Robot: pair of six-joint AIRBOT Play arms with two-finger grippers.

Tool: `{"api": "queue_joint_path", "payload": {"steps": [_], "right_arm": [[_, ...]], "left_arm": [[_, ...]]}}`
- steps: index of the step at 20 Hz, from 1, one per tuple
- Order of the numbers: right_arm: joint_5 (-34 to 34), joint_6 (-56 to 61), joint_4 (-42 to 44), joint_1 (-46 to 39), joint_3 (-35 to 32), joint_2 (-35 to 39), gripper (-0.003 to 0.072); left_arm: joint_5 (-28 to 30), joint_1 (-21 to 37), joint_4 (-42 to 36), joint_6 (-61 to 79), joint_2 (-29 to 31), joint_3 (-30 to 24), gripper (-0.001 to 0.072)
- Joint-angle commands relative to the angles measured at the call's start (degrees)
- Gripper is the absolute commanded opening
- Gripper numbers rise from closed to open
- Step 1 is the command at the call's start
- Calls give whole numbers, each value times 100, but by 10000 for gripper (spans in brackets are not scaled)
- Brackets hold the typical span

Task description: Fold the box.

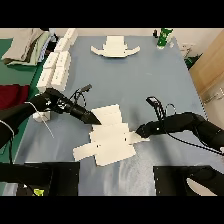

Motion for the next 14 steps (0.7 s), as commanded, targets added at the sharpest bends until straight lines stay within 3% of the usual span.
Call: {"api": "queue_joint_path", "payload": {"steps": [1, 2, 4, 6, 7, 9, 14], "right_arm": [[553, 1056, -1633, -4, 448, 4, 348], [555, 1683, -2374, -4, 680, 4, 349], [525, 2828, -3442, -4, 1108, 26, 456], [514, 3792, -4092, -4, 1506, 107, 458], [516, 4094, -4218, -2, 1628, 142, 455], [507, 4332, -4190, -2, 1676, 210, 368], [317, 4422, -3915, -2, 1475, 208, 364]], "left_arm": [[555, -345, -195, 560, 337, 59, 12], [866, -560, -144, 688, 546, 59, 12], [1554, -1064, -20, 979, 1010, 59, 12], [2430, -1628, 326, 1040, 1491, 52, 12], [2793, -1932, 522, 1025, 1735, 33, 12], [3362, -2492, 863, 957, 2203, -103, 11], [5272, -3681, 1241, 1045, 3331, -1340, 13]]}}
